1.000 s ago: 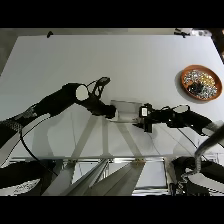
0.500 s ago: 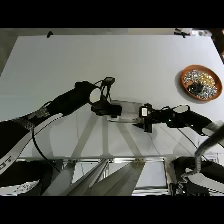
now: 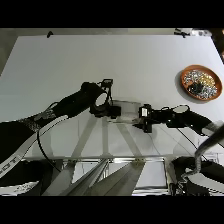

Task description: Fold the box and place the chain.

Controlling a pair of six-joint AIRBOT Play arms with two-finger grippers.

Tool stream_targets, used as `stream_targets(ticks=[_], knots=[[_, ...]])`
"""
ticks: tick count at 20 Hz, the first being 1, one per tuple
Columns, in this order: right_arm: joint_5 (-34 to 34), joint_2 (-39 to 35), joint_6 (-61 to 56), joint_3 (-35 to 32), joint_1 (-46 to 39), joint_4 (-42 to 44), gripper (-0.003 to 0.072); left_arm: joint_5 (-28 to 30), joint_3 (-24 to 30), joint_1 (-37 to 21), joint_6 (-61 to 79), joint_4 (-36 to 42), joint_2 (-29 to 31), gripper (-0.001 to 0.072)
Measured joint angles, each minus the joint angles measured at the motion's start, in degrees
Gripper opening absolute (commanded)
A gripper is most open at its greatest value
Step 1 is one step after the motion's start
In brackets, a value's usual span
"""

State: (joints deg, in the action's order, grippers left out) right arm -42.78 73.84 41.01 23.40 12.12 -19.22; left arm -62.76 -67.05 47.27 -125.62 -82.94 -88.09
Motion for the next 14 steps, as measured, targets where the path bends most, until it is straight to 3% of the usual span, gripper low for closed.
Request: stream_targets(ticks=[12,14], knots=[[0.1,0.0,0.0,0.0,0.0,-0.1,0.0416,0.8,0.0,2.1,-4.6,-1.5,-3.3,0.0309],[0.1,0.0,0.0,0.0,0.0,-0.1,0.0416,0.9,0.0,2.3,-4.7,-1.4,-3.6,0.0227]])
